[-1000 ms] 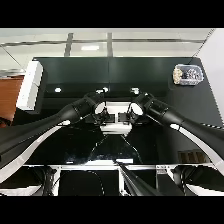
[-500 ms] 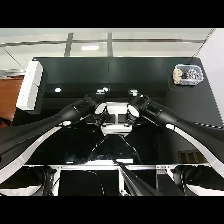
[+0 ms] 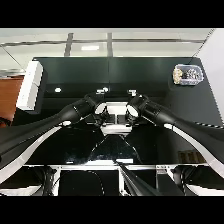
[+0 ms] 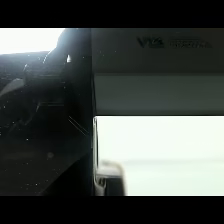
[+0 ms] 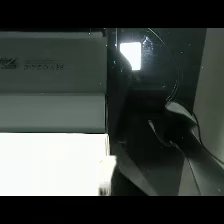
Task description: Fold the box and place the chain.
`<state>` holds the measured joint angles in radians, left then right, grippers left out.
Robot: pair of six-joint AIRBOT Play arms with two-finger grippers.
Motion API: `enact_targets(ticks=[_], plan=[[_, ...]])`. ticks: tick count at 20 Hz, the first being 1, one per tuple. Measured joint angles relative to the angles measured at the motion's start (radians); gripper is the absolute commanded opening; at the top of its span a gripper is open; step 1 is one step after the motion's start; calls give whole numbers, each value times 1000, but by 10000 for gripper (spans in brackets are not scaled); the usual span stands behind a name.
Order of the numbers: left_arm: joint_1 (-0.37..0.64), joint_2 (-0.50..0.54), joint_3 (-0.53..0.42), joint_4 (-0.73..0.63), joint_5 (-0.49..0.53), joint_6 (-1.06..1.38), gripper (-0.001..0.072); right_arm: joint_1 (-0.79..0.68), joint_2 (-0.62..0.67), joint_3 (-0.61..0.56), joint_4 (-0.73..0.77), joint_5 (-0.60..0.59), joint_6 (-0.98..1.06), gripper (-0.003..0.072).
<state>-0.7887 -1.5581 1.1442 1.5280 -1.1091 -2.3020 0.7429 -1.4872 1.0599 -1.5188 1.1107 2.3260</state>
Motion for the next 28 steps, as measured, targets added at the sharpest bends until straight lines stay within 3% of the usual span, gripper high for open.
enact_targets(ticks=[6,8,12,13,14,15,16,20,24,28], plan=[[0,0,0,0,-1,0,24,0,2,2,1,5,-16,215],[0,0,0,0,0,0,25,0,2,2,5,0,-22,16],[0,0,0,-1,1,-3,25,0,3,3,5,-2,-28,15],[0,0,0,-1,1,-2,24,0,3,3,5,-2,-29,20],[0,0,0,-1,1,-2,25,-1,3,3,5,-2,-31,74],[0,0,0,0,3,1,25,-3,4,3,3,0,-35,268],[0,0,0,2,0,3,24,-6,7,2,0,8,-39,309],[0,0,0,2,0,2,25,-22,54,10,-3,14,-77,309],[0,0,0,1,0,0,24,-43,185,36,-22,56,-156,308],[0,0,0,1,0,0,24,-120,338,46,-248,97,-185,306]])
